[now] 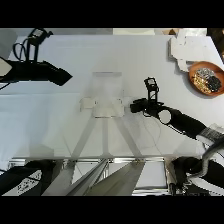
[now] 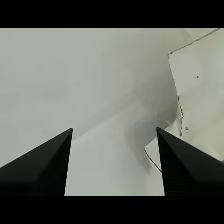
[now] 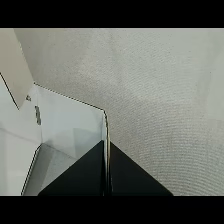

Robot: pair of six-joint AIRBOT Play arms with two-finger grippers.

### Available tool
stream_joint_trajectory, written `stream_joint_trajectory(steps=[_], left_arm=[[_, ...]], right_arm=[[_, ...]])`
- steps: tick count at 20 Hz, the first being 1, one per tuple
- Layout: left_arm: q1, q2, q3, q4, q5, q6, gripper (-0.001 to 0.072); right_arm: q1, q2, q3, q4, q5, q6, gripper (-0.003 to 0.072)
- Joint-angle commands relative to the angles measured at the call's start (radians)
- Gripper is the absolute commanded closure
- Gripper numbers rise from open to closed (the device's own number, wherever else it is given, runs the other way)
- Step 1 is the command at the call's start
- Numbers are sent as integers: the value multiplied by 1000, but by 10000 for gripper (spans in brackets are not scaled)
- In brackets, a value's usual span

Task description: Fold the box and place the chain.

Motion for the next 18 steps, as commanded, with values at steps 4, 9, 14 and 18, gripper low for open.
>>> stream_joint_trajectory(steps=[4,9,14,18], left_arm=[[-26,-294,183,-160,-246,166,7],[-23,-494,350,-288,-282,297,8],[-22,-624,418,-352,-442,335,8],[-25,-672,418,-435,-465,413,11]], right_arm=[[1,0,0,0,0,0,668],[1,0,0,0,0,1,668],[1,0,0,0,0,0,668],[1,0,0,0,0,0,668]])
